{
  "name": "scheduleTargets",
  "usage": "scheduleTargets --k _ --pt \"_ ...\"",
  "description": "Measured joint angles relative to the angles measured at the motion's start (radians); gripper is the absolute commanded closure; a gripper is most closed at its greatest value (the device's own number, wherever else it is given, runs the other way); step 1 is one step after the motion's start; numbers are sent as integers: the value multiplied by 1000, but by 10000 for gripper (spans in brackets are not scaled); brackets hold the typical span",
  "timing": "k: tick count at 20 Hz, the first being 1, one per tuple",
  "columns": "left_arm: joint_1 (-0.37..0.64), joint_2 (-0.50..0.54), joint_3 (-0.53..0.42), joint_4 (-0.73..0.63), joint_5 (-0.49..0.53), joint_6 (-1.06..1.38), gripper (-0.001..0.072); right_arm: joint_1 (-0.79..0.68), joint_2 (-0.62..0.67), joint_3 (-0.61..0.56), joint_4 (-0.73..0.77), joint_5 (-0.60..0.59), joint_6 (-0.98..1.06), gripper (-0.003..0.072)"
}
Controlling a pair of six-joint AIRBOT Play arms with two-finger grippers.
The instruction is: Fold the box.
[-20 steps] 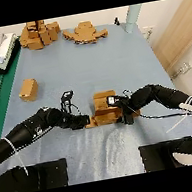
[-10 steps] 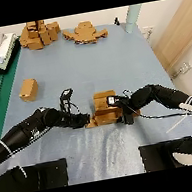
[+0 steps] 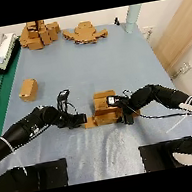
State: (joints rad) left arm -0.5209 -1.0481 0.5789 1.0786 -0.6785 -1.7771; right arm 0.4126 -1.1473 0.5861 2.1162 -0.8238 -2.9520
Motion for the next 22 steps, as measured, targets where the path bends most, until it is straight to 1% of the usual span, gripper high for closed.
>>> scheduleTargets --k 5,11,16,22 --pt "-23 -37 0 -20 14 -3 698 0 0 0 0 0 0 94" --pt "-28 -50 0 -43 23 2 698 0 0 0 0 0 0 94" --pt "-28 -51 0 -146 45 87 698 0 0 0 0 0 0 94" --pt "-28 -27 0 -194 41 130 697 0 0 0 0 0 0 94"
